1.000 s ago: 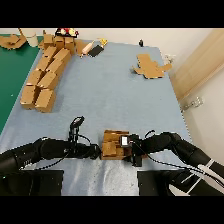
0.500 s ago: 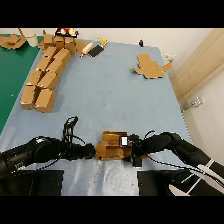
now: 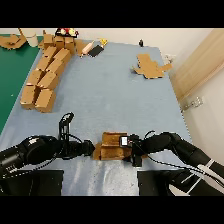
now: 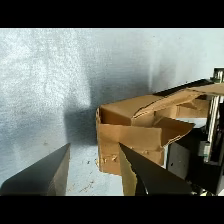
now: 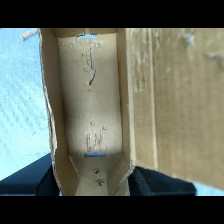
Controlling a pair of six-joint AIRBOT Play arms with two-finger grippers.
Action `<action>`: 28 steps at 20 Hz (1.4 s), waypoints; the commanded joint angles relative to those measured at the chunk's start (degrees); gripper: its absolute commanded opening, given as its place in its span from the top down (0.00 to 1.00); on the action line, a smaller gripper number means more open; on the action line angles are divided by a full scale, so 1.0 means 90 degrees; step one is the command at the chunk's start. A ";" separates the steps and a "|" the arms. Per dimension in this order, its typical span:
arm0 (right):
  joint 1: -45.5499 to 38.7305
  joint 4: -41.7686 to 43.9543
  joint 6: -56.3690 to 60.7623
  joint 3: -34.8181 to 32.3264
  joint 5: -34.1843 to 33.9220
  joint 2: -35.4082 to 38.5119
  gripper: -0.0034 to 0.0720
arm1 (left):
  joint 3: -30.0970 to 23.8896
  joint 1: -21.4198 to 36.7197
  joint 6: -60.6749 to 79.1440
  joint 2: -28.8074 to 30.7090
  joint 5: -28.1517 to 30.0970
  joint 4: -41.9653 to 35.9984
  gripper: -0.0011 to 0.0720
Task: Fold the box.
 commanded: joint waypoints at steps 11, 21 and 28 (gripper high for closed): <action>0.0002 0.0000 0.0002 0.0002 0.0000 -0.0005 0.30 | 0.1132 -0.0551 -0.0124 -0.1375 -0.0758 0.0306 0.27; 0.0002 0.0000 0.0002 0.0002 -0.0032 -0.0005 0.30 | 0.2348 -0.0877 -0.0573 -0.2392 -0.1258 0.1139 0.27; 0.0002 0.0000 0.0002 0.0002 -0.0029 -0.0005 0.30 | 0.2475 -0.1175 -0.1382 -0.2521 -0.1821 0.1530 0.27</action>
